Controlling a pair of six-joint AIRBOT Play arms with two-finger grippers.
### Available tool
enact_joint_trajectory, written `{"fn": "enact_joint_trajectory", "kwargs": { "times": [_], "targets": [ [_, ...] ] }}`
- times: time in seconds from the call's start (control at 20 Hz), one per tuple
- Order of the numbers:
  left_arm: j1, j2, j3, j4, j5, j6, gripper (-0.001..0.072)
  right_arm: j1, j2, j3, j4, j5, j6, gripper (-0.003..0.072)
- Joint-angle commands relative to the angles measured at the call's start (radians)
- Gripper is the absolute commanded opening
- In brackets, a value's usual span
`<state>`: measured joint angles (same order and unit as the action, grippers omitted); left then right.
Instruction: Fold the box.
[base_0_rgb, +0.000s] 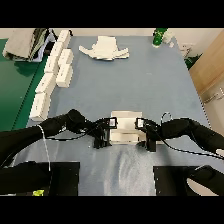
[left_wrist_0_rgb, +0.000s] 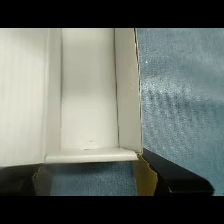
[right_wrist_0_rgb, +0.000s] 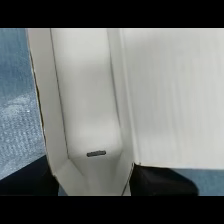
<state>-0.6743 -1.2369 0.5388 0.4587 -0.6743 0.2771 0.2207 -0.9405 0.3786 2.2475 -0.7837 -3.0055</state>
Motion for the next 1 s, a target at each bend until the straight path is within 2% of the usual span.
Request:
{"fn": "enact_joint_trajectory", "kwargs": {
  "times": [0.0, 0.5, 0.55, 0.6, 0.95],
  "targets": [
    [-0.006, 0.0, 0.0, 0.005, -0.015, 0.003, 0.0695, 0.0, 0.001, 0.001, 0.0, 0.005, 0.002, 0.051],
    [-0.035, -0.001, 0.0, -0.018, 0.051, -0.03, 0.0694, 0.0, 0.001, 0.001, 0.0, 0.005, 0.002, 0.051],
    [-0.042, -0.002, 0.0, -0.018, 0.056, -0.032, 0.0629, 0.0, 0.001, 0.001, 0.0, 0.005, 0.002, 0.051],
    [-0.046, -0.002, 0.0, -0.015, 0.059, -0.033, 0.0535, 0.0, 0.001, 0.001, 0.0, 0.005, 0.002, 0.051],
    [-0.048, -0.002, 0.0, -0.01, 0.058, -0.033, 0.052, 0.0, 0.001, 0.001, 0.0, 0.005, 0.002, 0.051]
  ]
}}
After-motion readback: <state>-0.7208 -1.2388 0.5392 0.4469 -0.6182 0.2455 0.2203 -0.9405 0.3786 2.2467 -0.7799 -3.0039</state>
